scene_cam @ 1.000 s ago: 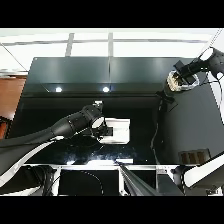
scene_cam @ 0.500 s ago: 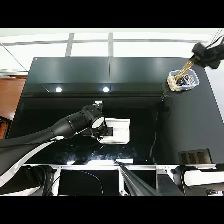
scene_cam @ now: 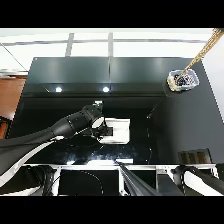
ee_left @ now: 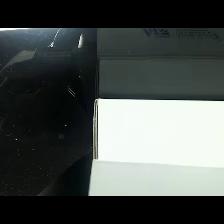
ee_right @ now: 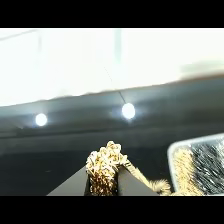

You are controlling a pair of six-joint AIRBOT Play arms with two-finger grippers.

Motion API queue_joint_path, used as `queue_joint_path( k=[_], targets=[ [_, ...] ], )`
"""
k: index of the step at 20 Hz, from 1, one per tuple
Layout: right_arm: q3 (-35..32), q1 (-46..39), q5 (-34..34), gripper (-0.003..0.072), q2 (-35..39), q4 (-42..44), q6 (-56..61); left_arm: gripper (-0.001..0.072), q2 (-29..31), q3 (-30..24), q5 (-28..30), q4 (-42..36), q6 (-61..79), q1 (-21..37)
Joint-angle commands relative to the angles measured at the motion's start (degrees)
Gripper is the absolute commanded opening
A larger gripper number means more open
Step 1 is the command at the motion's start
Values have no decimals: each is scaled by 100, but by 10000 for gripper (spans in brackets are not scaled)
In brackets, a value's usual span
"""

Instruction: Fold the box and place the chain.

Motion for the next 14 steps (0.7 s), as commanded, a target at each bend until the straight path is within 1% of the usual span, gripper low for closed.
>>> queue_joint_path(
  k=[1,3,6,7,10,12,14],
  targets=[
    [4,332,273,41,789,85,-138,31,-4,2,17,2,2,2],
    [2,726,442,41,1143,-76,-138,31,-4,2,17,2,2,2],
    [-28,1484,1172,41,1558,-678,-101,31,-4,2,15,2,2,2],
    [-118,1696,1357,41,1683,-739,-57,31,-4,2,15,2,0,2],
    [-623,2186,1941,41,1937,-713,22,31,-4,2,17,2,2,2],
    [-1110,2487,2070,41,2015,-535,17,31,-4,2,17,2,2,2],
    [-1622,2771,2037,41,2024,-192,-26,31,-4,2,17,2,0,2]
  ],
)
